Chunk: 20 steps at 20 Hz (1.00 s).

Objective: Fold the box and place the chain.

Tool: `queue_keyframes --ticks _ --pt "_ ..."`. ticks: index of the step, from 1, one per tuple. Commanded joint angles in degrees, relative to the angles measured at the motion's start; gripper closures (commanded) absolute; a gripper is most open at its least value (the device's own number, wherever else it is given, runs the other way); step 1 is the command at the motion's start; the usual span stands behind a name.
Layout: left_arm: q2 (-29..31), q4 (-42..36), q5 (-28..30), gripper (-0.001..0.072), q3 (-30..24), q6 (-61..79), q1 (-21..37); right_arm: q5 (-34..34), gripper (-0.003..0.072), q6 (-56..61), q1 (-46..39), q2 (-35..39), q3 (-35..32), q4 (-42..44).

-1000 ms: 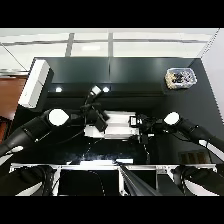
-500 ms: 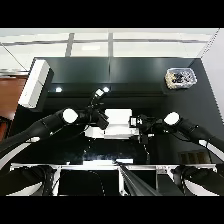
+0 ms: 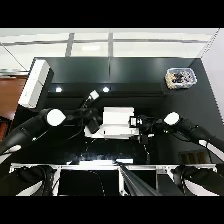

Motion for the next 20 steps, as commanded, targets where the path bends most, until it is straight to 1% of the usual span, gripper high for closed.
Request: queue_keyframes --ticks 1,2,3,5,7,9,11,12,14,15,18,20 --pt "5.5 17.6 -6.9 0.0416 -4.5 0.7 1.7 0.0 0.0495 0.0 0.1 0.0 0.0 0.0" --pt "5.5 19.4 -6.7 0.0165 -4.6 1.0 1.6 0.0 0.0495 0.0 0.1 0.0 0.0 0.0" --pt "5.4 19.4 -6.3 0.0005 -4.6 3.1 1.4 0.0 0.0495 0.0 0.1 0.0 0.0 0.0" --pt "4.8 18.6 -7.2 0.0006 -4.4 8.0 1.2 0.0 0.0495 0.0 0.1 0.0 0.0 0.0" --pt "3.7 15.0 -7.9 0.0007 -4.3 9.1 1.2 0.0 0.0494 0.0 0.1 0.0 0.0 0.0" --pt "2.6 8.2 -8.2 0.0016 -4.1 14.6 1.3 0.0 0.0494 0.0 0.1 0.0 0.0 0.0" --pt "0.3 -0.4 -9.4 0.0018 -3.1 25.1 1.3 0.0 0.0495 0.0 0.1 0.0 0.0 0.0" --pt "-1.2 -3.3 -9.9 0.0021 -2.5 31.3 1.4 0.0 0.0495 0.0 0.1 0.0 0.0 0.0" --pt "-4.6 -4.2 -10.3 0.0021 -1.0 39.4 1.4 0.0 0.0495 0.0 0.1 0.0 0.0 0.0" --pt "-6.2 -4.2 -9.7 0.0021 -0.5 40.7 1.4 0.0 0.0494 0.0 0.1 0.0 0.0 0.0" --pt "-9.3 -4.4 -8.4 0.0021 -0.4 40.7 1.2 0.0 0.0494 0.0 0.1 0.0 0.0 0.0" --pt "-9.6 -4.9 -7.8 0.0024 -0.4 40.7 0.5 0.0 0.0494 0.0 0.1 0.0 0.0 0.0"
